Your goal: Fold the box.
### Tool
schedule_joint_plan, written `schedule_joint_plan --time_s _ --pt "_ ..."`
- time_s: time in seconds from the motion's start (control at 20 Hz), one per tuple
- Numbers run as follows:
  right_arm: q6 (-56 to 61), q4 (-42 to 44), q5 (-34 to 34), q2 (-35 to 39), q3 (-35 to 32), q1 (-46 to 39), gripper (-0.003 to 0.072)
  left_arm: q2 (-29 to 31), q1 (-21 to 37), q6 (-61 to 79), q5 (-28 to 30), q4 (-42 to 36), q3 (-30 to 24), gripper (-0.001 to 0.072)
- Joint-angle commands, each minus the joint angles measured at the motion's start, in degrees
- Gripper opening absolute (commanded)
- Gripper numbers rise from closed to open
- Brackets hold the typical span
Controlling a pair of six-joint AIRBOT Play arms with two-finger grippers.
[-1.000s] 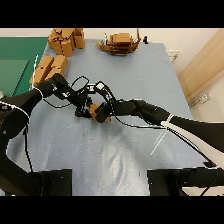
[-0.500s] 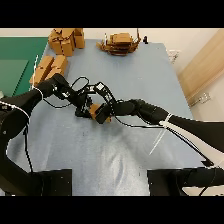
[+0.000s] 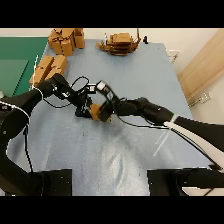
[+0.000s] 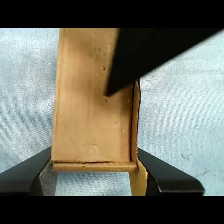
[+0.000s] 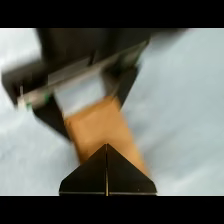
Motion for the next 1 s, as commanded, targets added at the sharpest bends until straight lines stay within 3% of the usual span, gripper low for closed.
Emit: schedule_joint_plan --time_s 0.0,0.2,0.35,0.45,0.55,0.65,0.75,0.95 --pt "7.0 -9.0 5.6 7.2 0.1 -0.5 0.0001 0.5 0.0 -2.0 0.1 0.0 0.8 0.0343" --pt "15.1 -19.0 -2.7 16.3 0.1 -4.2 0.0001 2.3 0.1 -7.7 1.7 0.0 4.5 0.0343" --pt "24.9 -30.8 -12.0 21.2 -1.2 -8.0 0.0001 5.7 1.9 -16.8 10.9 0.0 6.3 0.0344" --pt "29.7 -36.9 -14.0 24.3 -3.5 -10.1 0.0001 8.6 4.7 -27.1 18.6 0.0 6.8 0.0344" --pt "30.2 -37.6 -14.1 26.8 -5.9 -12.0 0.0001 11.3 8.6 -37.9 22.7 0.1 7.3 0.0344" --pt "30.2 -37.6 -14.4 28.0 -7.8 -13.5 0.0001 13.9 13.6 -44.1 23.1 2.3 7.3 0.0344" --pt "30.2 -37.6 -14.8 28.3 -9.2 -14.6 0.0001 15.9 19.2 -53.4 21.7 9.6 7.3 0.0371" --pt "30.2 -37.7 -14.3 28.4 -11.3 -15.8 0.0002 18.4 31.9 -72.0 11.0 23.5 7.2 0.0370"
